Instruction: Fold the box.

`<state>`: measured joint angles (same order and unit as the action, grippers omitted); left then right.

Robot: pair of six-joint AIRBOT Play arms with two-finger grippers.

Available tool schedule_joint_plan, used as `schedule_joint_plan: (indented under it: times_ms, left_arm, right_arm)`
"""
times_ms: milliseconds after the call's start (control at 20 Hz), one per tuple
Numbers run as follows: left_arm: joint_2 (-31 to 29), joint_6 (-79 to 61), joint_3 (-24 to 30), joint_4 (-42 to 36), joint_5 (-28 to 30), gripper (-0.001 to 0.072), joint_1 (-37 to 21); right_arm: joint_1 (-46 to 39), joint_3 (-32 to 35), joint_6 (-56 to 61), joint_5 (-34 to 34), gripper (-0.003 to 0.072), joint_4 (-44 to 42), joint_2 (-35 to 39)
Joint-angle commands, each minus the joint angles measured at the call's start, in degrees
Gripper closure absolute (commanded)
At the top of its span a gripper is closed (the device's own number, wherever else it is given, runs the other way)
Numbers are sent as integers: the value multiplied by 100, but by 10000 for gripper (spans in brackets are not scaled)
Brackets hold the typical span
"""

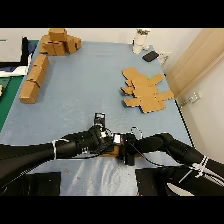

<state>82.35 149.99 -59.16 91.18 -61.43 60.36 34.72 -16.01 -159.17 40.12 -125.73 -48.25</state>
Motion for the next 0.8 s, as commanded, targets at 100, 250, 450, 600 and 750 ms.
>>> schedule_joint_plan:
  times_ms: [100, 250, 450, 600, 750]
  left_arm:
    - [9, 4, -7, -138, -52, 692, 4]
    - [9, 2, -7, -142, -57, 692, 2]
    - [4, -17, -7, -140, -52, 690, 2]
    - [4, -15, -7, -142, -55, 271, 2]
    - [4, -11, -15, -271, -55, 197, 2]
  right_arm:
    - [4, 2, 13, -2, 193, -4, 4]
    - [4, 2, 13, -2, 193, -4, 4]
    - [4, 2, 13, -2, 193, -4, 4]
    - [4, 2, 13, -2, 193, -4, 4]
    - [4, 2, 13, 0, 193, -4, 4]
